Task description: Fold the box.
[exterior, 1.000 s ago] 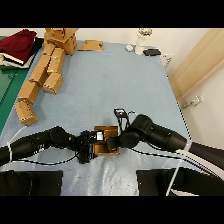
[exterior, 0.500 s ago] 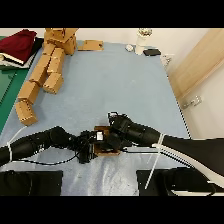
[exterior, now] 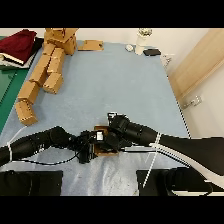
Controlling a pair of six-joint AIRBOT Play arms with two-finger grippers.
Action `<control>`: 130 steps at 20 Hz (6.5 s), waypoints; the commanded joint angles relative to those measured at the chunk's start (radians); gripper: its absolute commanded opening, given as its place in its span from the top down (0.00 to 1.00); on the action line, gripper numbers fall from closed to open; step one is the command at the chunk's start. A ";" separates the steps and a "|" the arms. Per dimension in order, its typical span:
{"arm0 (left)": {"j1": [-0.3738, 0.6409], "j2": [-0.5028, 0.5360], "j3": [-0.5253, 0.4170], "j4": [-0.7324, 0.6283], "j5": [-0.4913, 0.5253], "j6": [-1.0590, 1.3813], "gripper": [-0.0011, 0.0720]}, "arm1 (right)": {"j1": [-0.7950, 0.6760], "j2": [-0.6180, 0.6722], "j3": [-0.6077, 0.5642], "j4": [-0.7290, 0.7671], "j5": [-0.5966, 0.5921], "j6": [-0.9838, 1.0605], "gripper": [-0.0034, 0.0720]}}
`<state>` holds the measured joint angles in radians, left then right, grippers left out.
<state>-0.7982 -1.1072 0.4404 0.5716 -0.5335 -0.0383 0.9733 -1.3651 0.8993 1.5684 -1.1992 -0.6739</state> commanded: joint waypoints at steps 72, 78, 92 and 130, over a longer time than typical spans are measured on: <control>0.000 0.001 0.001 0.000 0.000 0.000 0.32 | -0.784 0.098 -0.150 0.964 0.183 -1.267 0.95; 0.000 0.001 0.001 0.000 -0.001 0.000 0.32 | -0.725 -0.050 -0.154 1.252 -0.085 -1.819 0.95; 0.000 0.000 0.001 0.000 0.000 0.000 0.32 | -0.290 0.432 -0.380 0.663 0.427 -1.640 0.95; 0.000 0.000 0.001 0.000 0.000 0.000 0.32 | 0.033 0.575 -0.420 0.048 0.539 -1.581 0.16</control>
<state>-0.7990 -1.1072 0.4404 0.5701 -0.5335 -0.0418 0.9997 -0.7822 0.4755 1.7115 -0.6708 -2.3093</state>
